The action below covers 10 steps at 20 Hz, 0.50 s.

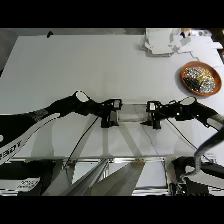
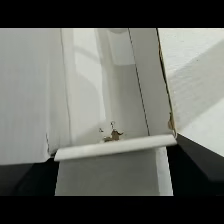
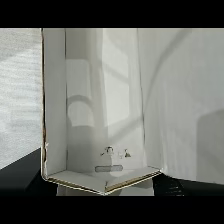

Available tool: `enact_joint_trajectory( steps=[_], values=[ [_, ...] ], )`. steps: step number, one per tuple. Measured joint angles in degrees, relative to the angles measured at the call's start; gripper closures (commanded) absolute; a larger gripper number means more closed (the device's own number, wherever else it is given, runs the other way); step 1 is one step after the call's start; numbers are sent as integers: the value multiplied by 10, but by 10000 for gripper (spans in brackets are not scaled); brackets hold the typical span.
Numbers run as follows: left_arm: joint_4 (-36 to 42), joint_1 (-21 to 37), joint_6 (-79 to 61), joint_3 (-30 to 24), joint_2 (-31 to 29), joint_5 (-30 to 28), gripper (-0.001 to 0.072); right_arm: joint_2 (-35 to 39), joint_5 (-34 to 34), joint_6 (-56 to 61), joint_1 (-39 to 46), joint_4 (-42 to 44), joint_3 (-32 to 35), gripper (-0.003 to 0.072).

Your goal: Fold the box and place the chain.

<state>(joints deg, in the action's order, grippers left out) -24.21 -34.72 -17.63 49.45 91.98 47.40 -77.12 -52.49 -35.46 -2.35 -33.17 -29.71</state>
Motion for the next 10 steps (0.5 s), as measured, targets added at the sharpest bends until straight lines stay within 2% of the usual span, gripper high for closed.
enact_joint_trajectory(
  steps=[1, 2, 3, 4, 5, 10],
  values=[
    [4, -1, 0, 0, 3, 0, 30, 0, 0, 0, 0, 0, 0, 178],
    [7, -2, 0, 0, 5, -2, 162, 0, 0, 0, 0, 0, 0, 178],
    [10, -4, 0, 0, 8, -3, 380, 0, -1, -1, 0, 0, 0, 178],
    [11, -6, 1, 0, 9, -3, 532, 0, -1, 0, 0, -1, 0, 178],
    [10, -9, 1, 0, 10, -3, 629, 0, -2, 0, 0, -1, 0, 178],
    [-9, -23, 3, 0, 13, -6, 622, 0, -2, 0, 1, -1, 0, 178]
  ],
)
